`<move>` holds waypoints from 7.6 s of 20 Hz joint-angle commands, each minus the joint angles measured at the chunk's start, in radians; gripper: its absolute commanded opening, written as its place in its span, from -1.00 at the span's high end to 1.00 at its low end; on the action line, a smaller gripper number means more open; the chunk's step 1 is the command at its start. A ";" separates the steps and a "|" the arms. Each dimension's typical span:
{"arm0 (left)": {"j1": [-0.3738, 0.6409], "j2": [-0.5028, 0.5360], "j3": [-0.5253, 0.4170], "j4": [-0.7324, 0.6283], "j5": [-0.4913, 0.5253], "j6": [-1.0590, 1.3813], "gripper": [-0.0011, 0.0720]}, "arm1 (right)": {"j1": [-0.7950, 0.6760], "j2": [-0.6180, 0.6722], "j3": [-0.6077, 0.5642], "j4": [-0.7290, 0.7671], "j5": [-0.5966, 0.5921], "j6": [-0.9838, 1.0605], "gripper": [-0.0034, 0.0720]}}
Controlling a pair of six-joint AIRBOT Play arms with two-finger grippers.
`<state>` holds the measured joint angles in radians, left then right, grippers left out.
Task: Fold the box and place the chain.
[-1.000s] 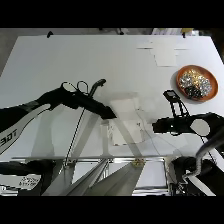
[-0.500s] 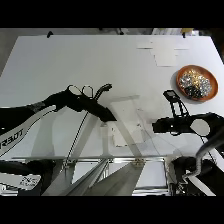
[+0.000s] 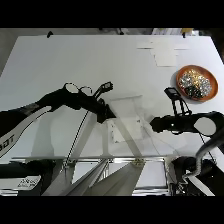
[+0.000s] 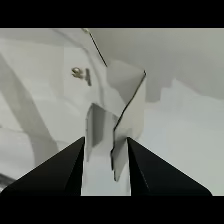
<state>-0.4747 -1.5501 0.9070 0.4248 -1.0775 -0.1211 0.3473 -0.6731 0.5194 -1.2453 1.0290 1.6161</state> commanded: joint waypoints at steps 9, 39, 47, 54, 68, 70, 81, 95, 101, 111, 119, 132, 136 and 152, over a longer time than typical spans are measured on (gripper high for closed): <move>-0.072 0.148 -0.135 0.080 0.098 0.248 0.97 | 0.000 0.226 0.084 -0.060 0.121 0.000 0.11; -0.086 0.009 -0.114 -0.049 0.174 0.573 0.97 | 0.000 0.226 0.080 -0.087 0.101 -0.002 0.12; -0.088 -0.042 -0.027 0.040 0.142 0.522 0.97 | 0.000 0.226 0.080 -0.086 0.101 -0.002 0.12; -0.088 -0.069 -0.027 0.037 0.164 0.525 0.96 | 0.000 0.226 0.080 -0.087 0.101 -0.002 0.12; -0.088 -0.068 -0.027 0.036 0.165 0.523 0.94 | 0.000 0.226 0.080 -0.087 0.101 -0.002 0.12; -0.088 -0.068 -0.027 0.036 0.164 0.523 0.94 | 0.000 0.226 0.079 -0.086 0.101 -0.031 0.12; -0.088 -0.068 -0.027 0.036 0.164 0.522 0.94 | 0.005 0.203 -0.083 0.201 0.086 -0.853 0.87; -0.088 -0.068 -0.027 0.036 0.161 0.521 0.94 | 0.343 0.190 -0.338 -0.013 -0.266 -1.300 -0.78; -0.088 -0.068 -0.027 0.036 0.161 0.521 0.94 | 0.464 0.157 -0.364 -0.016 -0.392 -1.222 -0.81; -0.088 -0.068 -0.027 0.036 0.161 0.521 0.94 | 0.467 0.055 -0.364 -0.045 -0.540 -1.197 -0.81; -0.088 -0.068 -0.027 0.036 0.161 0.521 0.94 | 0.467 0.056 -0.355 -0.040 -0.524 -1.197 -0.81; -0.088 -0.068 -0.027 0.036 0.161 0.521 0.94 | 0.301 0.053 -0.270 0.043 -0.402 -1.241 -0.85; -0.088 -0.068 -0.027 0.036 0.161 0.521 0.94 | 0.227 0.046 -0.254 0.082 -0.387 -1.259 -0.85; -0.088 -0.068 -0.027 0.036 0.161 0.521 0.94 | 0.042 -0.094 -0.179 0.229 -0.348 -1.414 -0.85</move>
<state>-0.5621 -1.6180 0.8791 0.4599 -0.9146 0.4000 0.4126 -0.7635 0.3386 -1.0378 0.6708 0.2146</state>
